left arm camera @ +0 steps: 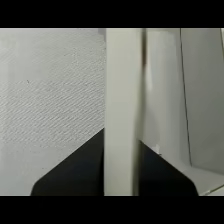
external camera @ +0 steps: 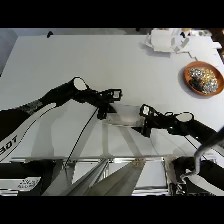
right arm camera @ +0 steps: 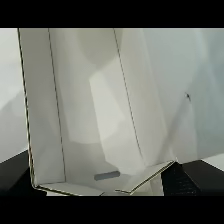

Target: Fold the box and place the chain.

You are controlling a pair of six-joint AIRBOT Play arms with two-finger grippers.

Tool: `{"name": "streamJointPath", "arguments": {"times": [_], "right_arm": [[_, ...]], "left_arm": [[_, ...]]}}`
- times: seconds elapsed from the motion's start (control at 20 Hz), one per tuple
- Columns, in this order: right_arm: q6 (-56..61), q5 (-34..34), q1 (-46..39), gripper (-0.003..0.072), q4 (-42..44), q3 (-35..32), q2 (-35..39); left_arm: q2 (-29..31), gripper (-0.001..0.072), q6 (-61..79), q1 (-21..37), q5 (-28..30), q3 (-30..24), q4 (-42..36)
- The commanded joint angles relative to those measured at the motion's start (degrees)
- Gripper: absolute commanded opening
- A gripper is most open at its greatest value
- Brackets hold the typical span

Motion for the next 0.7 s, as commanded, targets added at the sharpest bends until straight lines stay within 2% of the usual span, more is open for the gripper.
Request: {"name": "streamJointPath", "arguments": {"times": [0.0,0.45,0.65], "right_arm": [[2.05,-0.07,0.02,0.0651,-0.28,0.02,0.0],[2.29,0.57,0.02,0.0666,-0.7,0.07,0.07],[6.14,0.7,0.0,0.0665,-8.35,0.07,2.47]], "left_arm": [[0.07,0.0112,-0.02,0.07,-0.31,0.07,0.17],[0.07,0.0112,0.0,0.02,-0.31,0.07,0.15],[0.07,0.0112,0.0,0.02,-0.31,0.07,0.15]]}}
